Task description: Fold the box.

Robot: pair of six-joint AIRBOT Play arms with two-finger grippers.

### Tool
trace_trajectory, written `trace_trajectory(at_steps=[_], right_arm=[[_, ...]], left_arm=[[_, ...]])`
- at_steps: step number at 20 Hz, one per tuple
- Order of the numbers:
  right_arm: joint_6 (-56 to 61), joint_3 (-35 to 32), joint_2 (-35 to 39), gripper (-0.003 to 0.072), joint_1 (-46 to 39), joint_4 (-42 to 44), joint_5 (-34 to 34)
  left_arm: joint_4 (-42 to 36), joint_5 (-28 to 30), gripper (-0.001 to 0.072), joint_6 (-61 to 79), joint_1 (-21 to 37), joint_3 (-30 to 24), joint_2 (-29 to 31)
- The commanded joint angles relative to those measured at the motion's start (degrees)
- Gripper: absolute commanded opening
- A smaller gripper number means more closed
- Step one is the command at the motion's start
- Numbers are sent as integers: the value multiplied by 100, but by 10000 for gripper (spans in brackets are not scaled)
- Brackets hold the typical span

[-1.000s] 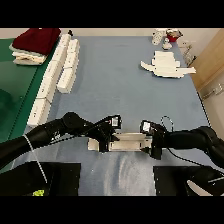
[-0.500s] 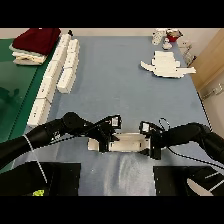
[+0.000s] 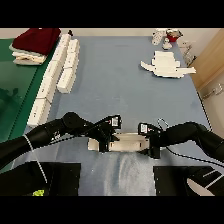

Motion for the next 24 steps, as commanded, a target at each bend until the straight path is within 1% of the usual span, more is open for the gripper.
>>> trace_trajectory(at_steps=[1,2,7,8,13,14,15,18,20,21,22,23,24], right_arm=[[-269,-37,-164,708,2,15,125],[-269,-70,-164,692,2,11,155],[-269,-219,-153,686,2,33,400],[-269,-219,-153,622,2,31,400],[-269,-254,-166,612,2,-26,431],[-269,-264,-166,521,2,-57,444],[-269,-278,-166,506,2,-79,452],[-269,-284,-166,508,2,-81,461],[-269,-284,-166,531,2,-79,466],[-269,-284,-166,532,2,-79,466],[-269,-284,-166,585,4,-76,479],[-269,-284,-166,613,4,-72,518],[-269,-284,-166,612,4,-70,553]], left_arm=[[0,0,13,0,-2,7,-2],[0,0,13,0,-2,4,-2],[0,0,13,0,-2,4,-2],[0,0,13,0,-2,4,-2],[0,0,13,0,-2,4,-2],[0,0,13,0,-2,4,-2],[0,0,13,0,-2,7,-2],[0,-2,13,0,-2,4,-2],[0,0,13,0,-2,4,-2],[0,0,13,0,-2,4,-2],[0,0,13,0,-2,4,-2],[0,0,13,0,-2,4,-2],[0,0,13,0,-2,4,-2]])
